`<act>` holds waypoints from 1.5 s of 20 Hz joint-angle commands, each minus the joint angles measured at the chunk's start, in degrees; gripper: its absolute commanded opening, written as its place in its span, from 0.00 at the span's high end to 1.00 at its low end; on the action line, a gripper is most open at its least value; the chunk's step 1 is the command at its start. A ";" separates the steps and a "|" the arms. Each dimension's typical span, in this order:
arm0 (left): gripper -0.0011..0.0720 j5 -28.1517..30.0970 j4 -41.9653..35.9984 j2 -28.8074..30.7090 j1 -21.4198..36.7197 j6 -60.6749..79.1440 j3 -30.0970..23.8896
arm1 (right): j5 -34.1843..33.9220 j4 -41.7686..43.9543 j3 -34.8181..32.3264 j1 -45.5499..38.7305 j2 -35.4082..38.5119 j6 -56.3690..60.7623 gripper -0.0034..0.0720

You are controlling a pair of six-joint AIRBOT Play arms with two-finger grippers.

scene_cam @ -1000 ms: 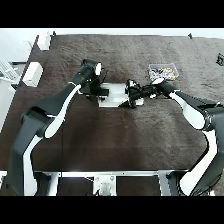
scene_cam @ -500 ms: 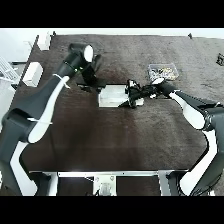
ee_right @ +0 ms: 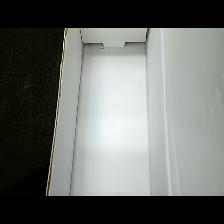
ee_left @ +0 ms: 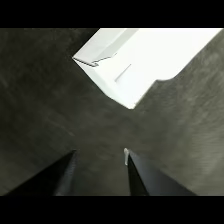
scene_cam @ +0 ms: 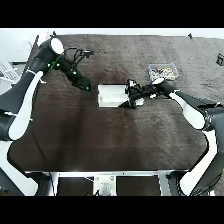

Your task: Fold the box and place the chain.

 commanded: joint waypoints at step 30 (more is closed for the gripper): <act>0.02 21.38 -34.73 -4.76 5.70 83.23 -25.57 | 0.00 0.02 0.00 0.02 0.00 0.00 0.22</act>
